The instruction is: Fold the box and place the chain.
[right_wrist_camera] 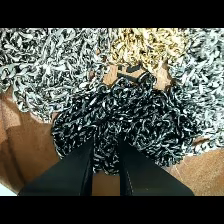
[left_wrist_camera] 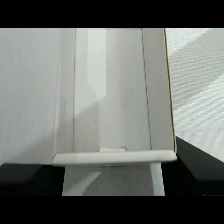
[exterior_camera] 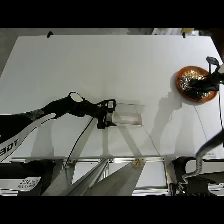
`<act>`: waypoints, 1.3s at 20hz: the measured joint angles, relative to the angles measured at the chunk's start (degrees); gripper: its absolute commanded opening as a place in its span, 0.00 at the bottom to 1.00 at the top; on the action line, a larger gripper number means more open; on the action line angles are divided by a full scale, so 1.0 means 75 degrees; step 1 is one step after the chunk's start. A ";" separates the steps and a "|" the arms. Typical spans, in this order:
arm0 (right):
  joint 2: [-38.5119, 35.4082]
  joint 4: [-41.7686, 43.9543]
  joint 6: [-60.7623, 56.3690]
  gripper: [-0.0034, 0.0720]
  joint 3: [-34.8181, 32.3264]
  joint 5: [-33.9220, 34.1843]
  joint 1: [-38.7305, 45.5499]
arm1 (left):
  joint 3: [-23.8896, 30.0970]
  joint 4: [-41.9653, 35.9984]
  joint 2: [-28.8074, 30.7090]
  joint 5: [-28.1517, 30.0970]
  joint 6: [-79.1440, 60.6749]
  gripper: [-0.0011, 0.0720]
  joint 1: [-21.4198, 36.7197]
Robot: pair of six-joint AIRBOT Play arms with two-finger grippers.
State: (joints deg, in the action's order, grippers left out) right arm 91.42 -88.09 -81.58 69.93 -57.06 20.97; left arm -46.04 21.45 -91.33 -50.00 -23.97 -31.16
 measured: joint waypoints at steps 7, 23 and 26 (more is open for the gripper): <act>0.0000 0.0003 -0.0009 0.07 0.0000 -0.0184 0.0000 | 0.0000 0.0000 0.0000 0.0003 -0.0003 0.47 0.0000; -0.5208 0.2145 0.0414 0.07 0.0000 -0.2442 -0.1227 | 0.0000 0.0000 0.0000 0.0000 0.0000 0.47 0.0000; -0.5919 0.2696 0.0475 0.07 0.0000 -0.2841 -0.1839 | 0.0000 0.0000 0.0000 0.0000 0.0000 0.47 0.0000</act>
State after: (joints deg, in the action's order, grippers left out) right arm 47.03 -67.88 -78.02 69.93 -78.37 7.18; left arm -46.04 21.45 -91.33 -50.00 -23.97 -31.16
